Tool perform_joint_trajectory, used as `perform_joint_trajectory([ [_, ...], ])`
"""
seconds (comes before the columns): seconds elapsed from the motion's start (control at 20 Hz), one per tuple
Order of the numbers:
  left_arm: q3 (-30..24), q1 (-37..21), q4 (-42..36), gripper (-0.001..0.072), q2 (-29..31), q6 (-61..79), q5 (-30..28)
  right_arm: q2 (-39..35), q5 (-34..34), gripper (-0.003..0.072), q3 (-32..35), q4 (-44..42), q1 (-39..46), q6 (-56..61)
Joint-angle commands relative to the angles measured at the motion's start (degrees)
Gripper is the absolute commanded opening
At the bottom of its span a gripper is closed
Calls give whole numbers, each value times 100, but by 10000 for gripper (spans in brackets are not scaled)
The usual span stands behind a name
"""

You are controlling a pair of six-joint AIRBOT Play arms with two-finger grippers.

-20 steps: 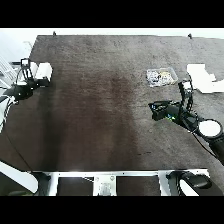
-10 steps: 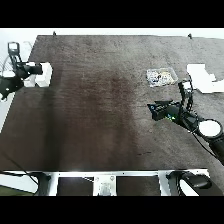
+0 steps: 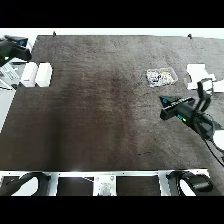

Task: Fold the box and place the chain.

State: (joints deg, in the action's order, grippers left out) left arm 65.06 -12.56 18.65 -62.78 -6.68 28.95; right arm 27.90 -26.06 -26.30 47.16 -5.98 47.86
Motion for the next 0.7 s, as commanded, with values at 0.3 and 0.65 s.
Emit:
perform_joint_trajectory([
  [0.3, -3932, 2, -2708, 14, 3451, 2892, -503, -1331, 356, 6, 358, 855, 4, 267],
  [0.65, -5209, 2, -2726, 14, 4570, 2804, -136, -2500, 1106, 4, 1427, 2041, 286, 1670],
])
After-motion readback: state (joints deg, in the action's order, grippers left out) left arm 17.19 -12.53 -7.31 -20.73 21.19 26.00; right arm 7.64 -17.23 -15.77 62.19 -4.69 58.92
